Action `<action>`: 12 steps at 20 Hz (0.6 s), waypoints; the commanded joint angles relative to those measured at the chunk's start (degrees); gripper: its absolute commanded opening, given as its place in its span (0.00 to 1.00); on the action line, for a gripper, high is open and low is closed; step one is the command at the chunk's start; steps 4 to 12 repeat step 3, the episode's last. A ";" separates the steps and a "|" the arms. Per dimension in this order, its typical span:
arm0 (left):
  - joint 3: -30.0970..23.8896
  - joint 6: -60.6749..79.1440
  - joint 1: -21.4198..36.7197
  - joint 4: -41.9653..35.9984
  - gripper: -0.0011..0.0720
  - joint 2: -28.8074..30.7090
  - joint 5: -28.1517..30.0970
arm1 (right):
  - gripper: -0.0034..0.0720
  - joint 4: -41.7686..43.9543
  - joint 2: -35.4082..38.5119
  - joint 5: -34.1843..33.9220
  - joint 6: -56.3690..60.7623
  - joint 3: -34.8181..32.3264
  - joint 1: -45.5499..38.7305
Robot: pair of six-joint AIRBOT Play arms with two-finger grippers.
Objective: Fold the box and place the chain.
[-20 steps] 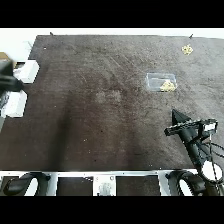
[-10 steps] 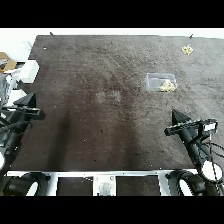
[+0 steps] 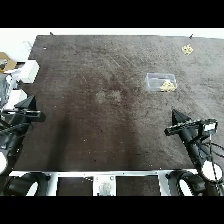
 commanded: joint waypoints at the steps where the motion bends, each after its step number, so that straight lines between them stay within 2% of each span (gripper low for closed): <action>1: -0.13 -0.02 -0.04 0.02 0.03 0.02 -0.17 | 0.05 0.00 -0.02 0.00 0.02 -0.02 0.02; 12: -0.13 -0.04 -0.04 0.02 0.03 0.02 -0.17 | 0.05 0.00 -0.02 0.00 0.00 -0.02 0.02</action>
